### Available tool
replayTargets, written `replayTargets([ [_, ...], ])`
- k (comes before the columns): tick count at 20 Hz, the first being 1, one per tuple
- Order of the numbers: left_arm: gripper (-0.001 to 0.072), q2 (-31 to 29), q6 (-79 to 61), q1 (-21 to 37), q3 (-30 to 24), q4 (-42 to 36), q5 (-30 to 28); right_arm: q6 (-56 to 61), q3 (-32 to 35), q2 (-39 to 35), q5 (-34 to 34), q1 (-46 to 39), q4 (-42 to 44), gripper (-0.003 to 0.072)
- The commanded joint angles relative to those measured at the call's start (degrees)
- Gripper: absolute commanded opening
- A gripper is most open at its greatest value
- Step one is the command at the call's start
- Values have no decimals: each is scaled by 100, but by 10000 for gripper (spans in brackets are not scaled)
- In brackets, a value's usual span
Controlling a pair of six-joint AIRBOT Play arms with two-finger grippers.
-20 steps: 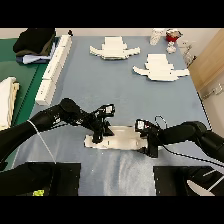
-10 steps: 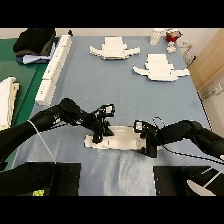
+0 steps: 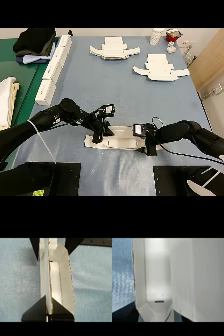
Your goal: Fold the box.
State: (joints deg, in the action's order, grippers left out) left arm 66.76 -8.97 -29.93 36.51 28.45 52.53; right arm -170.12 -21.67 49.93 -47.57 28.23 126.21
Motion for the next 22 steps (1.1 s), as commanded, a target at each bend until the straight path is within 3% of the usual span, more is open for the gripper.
replayTargets([
  [1,14,0,-2,2,-2,2,0,-243,68,2,17,11,140,694],
  [6,14,0,-2,2,-2,0,0,-243,332,2,205,13,269,694],
  [8,14,0,-2,2,-2,0,0,-245,372,4,328,11,286,622],
  [13,14,0,-2,2,-2,0,0,-245,372,83,363,13,289,622],
  [14,14,0,-2,0,-2,-2,0,-243,372,83,361,13,289,599],
  [15,14,0,0,0,-2,-11,0,-243,372,83,361,13,289,526],
  [18,14,0,0,0,-2,-13,0,-245,372,83,361,13,289,506],
  [20,15,0,0,2,-2,-13,0,-245,372,83,356,13,286,448],
  [22,14,0,0,0,-2,-13,0,-245,372,83,356,13,286,448],
])
